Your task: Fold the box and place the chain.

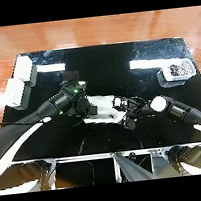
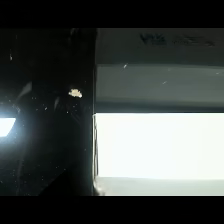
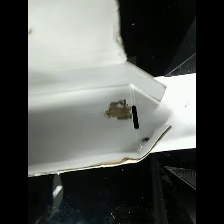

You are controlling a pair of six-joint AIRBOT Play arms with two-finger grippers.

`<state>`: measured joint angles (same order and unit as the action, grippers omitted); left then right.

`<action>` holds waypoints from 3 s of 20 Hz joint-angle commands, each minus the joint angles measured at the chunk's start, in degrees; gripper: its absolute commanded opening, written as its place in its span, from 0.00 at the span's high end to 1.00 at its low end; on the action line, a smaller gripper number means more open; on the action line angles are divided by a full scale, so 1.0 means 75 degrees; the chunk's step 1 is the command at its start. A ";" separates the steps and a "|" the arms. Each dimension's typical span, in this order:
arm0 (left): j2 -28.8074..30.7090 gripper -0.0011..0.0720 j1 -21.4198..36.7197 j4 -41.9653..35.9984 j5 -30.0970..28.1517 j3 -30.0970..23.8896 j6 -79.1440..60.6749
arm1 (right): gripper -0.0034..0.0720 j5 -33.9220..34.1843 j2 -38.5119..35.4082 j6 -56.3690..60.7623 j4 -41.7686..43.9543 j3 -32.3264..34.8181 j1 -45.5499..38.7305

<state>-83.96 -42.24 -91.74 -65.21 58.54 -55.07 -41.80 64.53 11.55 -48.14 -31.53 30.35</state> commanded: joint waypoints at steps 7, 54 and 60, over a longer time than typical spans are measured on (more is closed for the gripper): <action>0.0017 0.96 0.0079 0.0163 0.0382 -0.0192 -0.0029 | 0.01 0.0431 -0.0076 -0.0090 0.0073 -0.0009 0.0201; 0.0017 0.96 0.0076 -0.0064 0.0391 -0.0189 -0.0023 | 0.25 0.2011 0.0527 -0.0280 0.1413 -0.0134 0.1151; 0.0017 0.96 0.0076 -0.0064 0.0391 -0.0189 -0.0023 | 0.78 0.1976 0.0527 -0.0219 0.1416 -0.0134 0.1151</action>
<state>-83.79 -41.67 -92.16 -62.39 57.10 -55.27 -26.83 68.45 9.63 -37.54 -32.53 38.96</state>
